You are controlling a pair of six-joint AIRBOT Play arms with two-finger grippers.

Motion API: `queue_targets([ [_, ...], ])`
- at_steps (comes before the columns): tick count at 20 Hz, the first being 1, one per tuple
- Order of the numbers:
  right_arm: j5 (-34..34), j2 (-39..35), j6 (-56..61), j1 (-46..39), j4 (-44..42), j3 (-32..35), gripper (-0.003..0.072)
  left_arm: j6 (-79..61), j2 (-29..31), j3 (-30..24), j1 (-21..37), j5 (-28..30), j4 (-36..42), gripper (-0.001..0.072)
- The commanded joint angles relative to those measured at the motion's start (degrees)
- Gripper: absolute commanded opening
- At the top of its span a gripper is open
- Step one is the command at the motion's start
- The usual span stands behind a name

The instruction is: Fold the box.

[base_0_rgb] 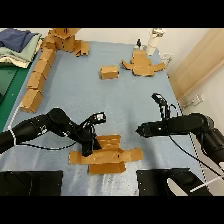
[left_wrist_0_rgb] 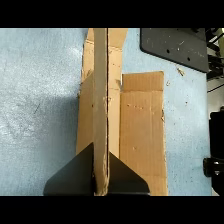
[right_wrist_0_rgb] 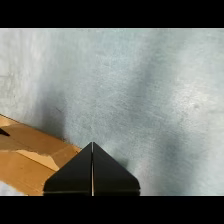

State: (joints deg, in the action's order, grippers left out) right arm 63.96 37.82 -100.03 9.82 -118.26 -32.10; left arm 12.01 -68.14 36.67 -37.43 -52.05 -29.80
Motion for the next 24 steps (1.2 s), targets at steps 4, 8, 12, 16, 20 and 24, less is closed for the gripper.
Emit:
queue_targets([
  [4,8.61,-10.86,8.90,10.29,11.04,-0.07,0.0001,0.00,0.02,-0.02,0.00,0.00,-0.20,0.0015],
  [8,11.63,-16.41,9.20,28.52,10.73,0.00,0.0001,0.00,0.02,-0.02,0.00,-0.02,-0.20,0.0015],
  [12,4.20,-10.69,11.15,50.12,17.59,2.12,0.0001,-0.02,0.02,-0.02,0.00,0.00,-0.20,0.0015],
  [16,-1.05,0.76,16.72,71.67,28.85,4.13,0.0003,-0.02,0.02,-0.02,0.00,0.00,-0.20,0.0015],
  [20,-7.93,6.75,19.21,80.04,37.29,4.15,0.0375,0.00,0.02,-0.02,0.00,0.00,-0.20,0.0015],
  [24,-10.29,12.09,21.68,80.04,46.69,4.13,0.0412,-0.02,0.02,-0.02,0.00,0.02,-0.20,0.0015],
])
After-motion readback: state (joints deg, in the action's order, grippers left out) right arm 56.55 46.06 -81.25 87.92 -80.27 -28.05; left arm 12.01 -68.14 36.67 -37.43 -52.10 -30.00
